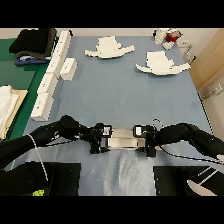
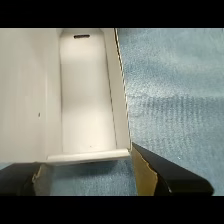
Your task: Fold the box.
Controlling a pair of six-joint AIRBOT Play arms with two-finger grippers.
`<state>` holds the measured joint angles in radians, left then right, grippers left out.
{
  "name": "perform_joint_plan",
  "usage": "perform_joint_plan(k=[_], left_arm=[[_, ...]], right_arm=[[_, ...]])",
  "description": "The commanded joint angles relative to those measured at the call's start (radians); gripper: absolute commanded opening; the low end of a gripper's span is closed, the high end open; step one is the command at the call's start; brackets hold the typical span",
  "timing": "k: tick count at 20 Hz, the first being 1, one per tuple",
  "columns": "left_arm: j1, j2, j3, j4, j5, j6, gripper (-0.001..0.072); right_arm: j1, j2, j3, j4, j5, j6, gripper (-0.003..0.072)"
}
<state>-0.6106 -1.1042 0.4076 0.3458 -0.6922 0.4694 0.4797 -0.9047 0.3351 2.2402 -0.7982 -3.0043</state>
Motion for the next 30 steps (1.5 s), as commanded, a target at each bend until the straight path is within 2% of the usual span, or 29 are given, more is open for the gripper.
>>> perform_joint_plan(k=[1, 7, 12, 15, 16, 17, 30], left_arm=[[-0.014, -0.009, 0.0, 0.003, 0.013, -0.006, 0.0719], [-0.018, -0.008, 0.004, 0.021, 0.053, -0.116, 0.0719], [-0.075, -0.011, 0.004, 0.043, 0.131, -0.175, 0.0718], [-0.075, -0.011, 0.004, 0.043, 0.132, -0.184, 0.0711], [-0.075, -0.011, 0.004, 0.044, 0.132, -0.195, 0.06], [-0.075, -0.01, 0.004, 0.048, 0.132, -0.2, 0.0596], [-0.075, -0.01, 0.004, 0.051, 0.132, -0.206, 0.0596]], right_arm=[[0.0, 0.0, 0.0, 0.0, 0.001, 0.003, 0.0515], [0.0, 0.0, 0.0, 0.0, 0.001, 0.003, 0.0515], [0.0, 0.0, 0.0, 0.0, 0.0, 0.003, 0.0515], [0.0, 0.0, 0.0, 0.0, 0.001, 0.003, 0.0515], [0.0, 0.0, 0.0, 0.0, 0.0, 0.003, 0.0515], [0.0, 0.0, 0.0, 0.0, 0.0, 0.003, 0.0516], [0.0, 0.0, 0.0, 0.0, 0.001, 0.003, 0.0515]])
